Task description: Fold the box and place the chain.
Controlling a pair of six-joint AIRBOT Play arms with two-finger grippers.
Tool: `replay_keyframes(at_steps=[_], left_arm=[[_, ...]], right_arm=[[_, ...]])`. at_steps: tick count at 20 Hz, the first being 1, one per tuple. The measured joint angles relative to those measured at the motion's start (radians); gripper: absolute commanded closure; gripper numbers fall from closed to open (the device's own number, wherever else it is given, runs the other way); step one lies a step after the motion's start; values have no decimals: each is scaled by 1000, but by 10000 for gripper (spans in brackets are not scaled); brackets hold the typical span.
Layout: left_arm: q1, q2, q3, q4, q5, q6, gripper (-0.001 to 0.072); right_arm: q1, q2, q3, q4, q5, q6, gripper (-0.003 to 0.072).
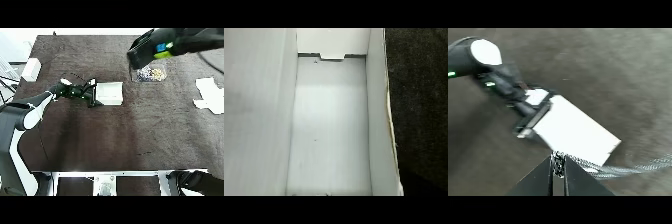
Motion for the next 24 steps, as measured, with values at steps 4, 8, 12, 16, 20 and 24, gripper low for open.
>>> replay_keyframes(at_steps=[4, 8, 12, 16, 20, 24], left_arm=[[0, 0, 0, 0, -1, 0, 375], [0, 0, 0, 0, -2, 0, 375], [0, 0, 0, 0, -2, 0, 375], [0, 0, 0, 0, -3, 0, 375], [0, 0, 0, 0, -3, 0, 375], [0, 0, 0, 0, -5, 0, 375]], right_arm=[[5, -1, -140, 119, -146, -4, 678], [6, -29, -275, 208, -311, -14, 679], [6, -82, -397, 281, -442, -31, 680], [4, -164, -520, 307, -626, -56, 679], [-35, -278, -590, 313, -787, -83, 669], [-82, -352, -609, 318, -840, -91, 66]])
